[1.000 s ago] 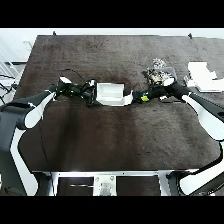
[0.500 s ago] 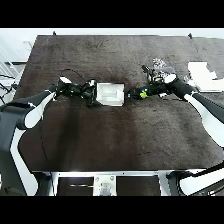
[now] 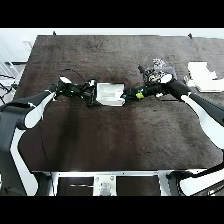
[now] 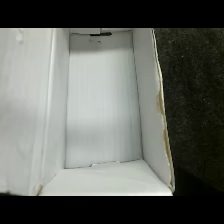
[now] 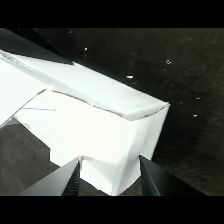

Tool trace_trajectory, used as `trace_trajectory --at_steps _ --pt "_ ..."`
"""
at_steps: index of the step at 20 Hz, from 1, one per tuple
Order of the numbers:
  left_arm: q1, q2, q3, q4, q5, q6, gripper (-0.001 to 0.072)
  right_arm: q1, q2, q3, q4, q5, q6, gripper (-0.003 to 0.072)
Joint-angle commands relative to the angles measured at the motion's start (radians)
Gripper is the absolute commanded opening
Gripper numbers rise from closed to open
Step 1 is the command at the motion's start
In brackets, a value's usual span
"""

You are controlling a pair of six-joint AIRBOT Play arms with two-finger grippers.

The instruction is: Fold the box and place the chain.

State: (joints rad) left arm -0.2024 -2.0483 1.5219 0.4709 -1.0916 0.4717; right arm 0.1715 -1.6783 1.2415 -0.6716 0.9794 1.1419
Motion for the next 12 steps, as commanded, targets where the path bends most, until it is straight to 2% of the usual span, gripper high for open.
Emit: trace_trajectory --at_steps 1,8,12 --pt "0.000 0.000 0.000 0.000 0.000 0.000 0.0451 0.023 0.001 0.001 -0.003 -0.029 0.051 0.0438" --pt "0.000 0.000 0.000 0.000 0.000 0.000 0.0451 0.074 0.001 0.003 -0.074 -0.082 0.141 0.0437" --pt "0.000 0.000 0.000 0.000 0.000 0.000 0.0451 0.096 0.001 0.027 -0.198 -0.097 0.263 0.0437"
